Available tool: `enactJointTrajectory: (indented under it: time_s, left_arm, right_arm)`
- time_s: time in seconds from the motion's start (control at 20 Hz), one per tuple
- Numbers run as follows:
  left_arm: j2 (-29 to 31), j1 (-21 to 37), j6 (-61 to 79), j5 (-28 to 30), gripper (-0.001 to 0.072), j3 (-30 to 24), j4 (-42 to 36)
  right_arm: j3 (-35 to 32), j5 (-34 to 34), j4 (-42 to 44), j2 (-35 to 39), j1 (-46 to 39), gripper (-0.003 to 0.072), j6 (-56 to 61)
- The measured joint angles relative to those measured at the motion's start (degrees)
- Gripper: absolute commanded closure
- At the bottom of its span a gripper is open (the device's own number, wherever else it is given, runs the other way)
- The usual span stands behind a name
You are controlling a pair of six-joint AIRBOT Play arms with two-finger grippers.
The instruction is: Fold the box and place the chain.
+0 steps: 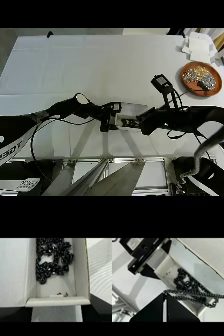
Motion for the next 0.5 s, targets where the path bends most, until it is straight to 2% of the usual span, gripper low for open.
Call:
enactJointTrajectory:
  time_s: [0.5]
  left_arm:
    - [0.0,0.0,0.0,0.0,0.0319,0.0,0.0]
  right_arm:
    - [0.0,-4.3,4.0,3.0,0.0,0.0673,0.0]
